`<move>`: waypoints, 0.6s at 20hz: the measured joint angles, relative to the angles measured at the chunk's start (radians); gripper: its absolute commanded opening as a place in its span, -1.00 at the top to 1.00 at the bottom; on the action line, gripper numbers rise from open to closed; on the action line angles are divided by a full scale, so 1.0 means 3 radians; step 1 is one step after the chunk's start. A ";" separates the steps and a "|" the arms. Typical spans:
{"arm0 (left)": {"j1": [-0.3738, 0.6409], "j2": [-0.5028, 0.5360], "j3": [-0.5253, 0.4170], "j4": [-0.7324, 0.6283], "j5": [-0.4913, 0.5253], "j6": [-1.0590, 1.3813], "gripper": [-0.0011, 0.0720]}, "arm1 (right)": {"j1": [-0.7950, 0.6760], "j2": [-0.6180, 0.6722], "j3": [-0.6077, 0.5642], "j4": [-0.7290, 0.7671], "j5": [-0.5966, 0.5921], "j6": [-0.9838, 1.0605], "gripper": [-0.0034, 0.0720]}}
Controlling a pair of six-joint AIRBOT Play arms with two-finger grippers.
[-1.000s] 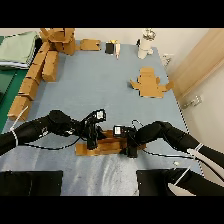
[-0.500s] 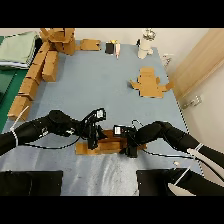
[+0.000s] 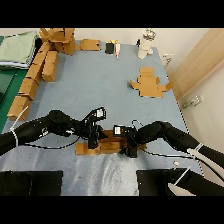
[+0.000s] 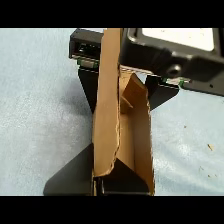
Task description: Fold the box.
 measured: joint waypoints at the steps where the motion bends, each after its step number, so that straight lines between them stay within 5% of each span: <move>1: 0.0000 0.0000 0.0000 0.0046 0.0000 -0.0011 0.93 | 0.0000 0.0000 0.0000 0.0000 0.0000 0.0001 -0.61; 5: 0.0000 0.0000 0.0001 0.0174 0.0015 -0.0086 0.93 | 0.0000 0.0000 0.0000 0.0000 0.0000 0.0000 -0.64; 7: 0.0000 0.0000 0.0003 0.0198 0.0057 -0.0103 0.94 | 0.0000 0.0000 0.0000 0.0001 -0.0004 0.0004 -0.93; 12: 0.0004 0.0000 0.0003 0.0237 0.0161 -0.0159 0.94 | 0.0000 0.0001 0.0000 0.0006 -0.0018 0.0079 -0.93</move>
